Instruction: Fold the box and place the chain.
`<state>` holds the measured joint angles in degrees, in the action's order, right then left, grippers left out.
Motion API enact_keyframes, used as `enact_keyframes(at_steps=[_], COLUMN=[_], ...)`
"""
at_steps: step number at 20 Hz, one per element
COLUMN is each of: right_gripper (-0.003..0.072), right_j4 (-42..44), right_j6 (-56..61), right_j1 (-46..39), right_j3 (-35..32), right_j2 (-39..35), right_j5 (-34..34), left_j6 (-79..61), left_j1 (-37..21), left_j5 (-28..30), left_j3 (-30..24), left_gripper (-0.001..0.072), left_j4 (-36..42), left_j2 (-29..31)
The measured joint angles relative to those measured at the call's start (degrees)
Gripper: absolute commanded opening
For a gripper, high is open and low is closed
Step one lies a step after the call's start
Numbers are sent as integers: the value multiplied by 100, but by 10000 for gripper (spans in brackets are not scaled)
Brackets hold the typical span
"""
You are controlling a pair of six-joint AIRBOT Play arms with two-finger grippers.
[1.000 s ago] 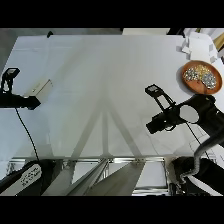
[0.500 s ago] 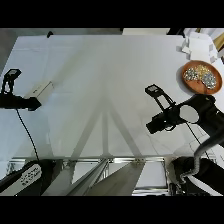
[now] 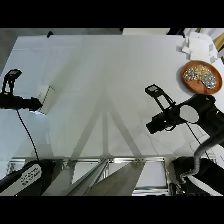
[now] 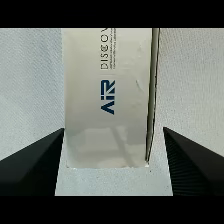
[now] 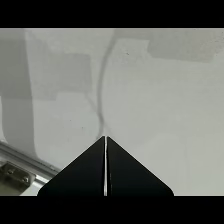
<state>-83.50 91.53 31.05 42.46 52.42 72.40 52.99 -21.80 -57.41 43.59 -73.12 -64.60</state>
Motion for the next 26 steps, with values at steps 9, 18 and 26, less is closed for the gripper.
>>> enact_keyframes(at_steps=[9, 18, 26], right_gripper=[11, 11, 11], right_j4=[-2, -2, -4], right_j6=[-2, -2, -2], right_j1=[0, 0, 0], right_j3=[0, 0, 0], right_j2=[0, 0, 0], right_j5=[0, 13, 15], left_j6=[0, 433, 713], left_j1=[2, 9, 9], left_j5=[-57, -717, -1943], left_j3=[0, 0, 0], left_gripper=[699, 185, -1], left_j4=[-46, 146, 645], left_j2=[33, 772, 1082])
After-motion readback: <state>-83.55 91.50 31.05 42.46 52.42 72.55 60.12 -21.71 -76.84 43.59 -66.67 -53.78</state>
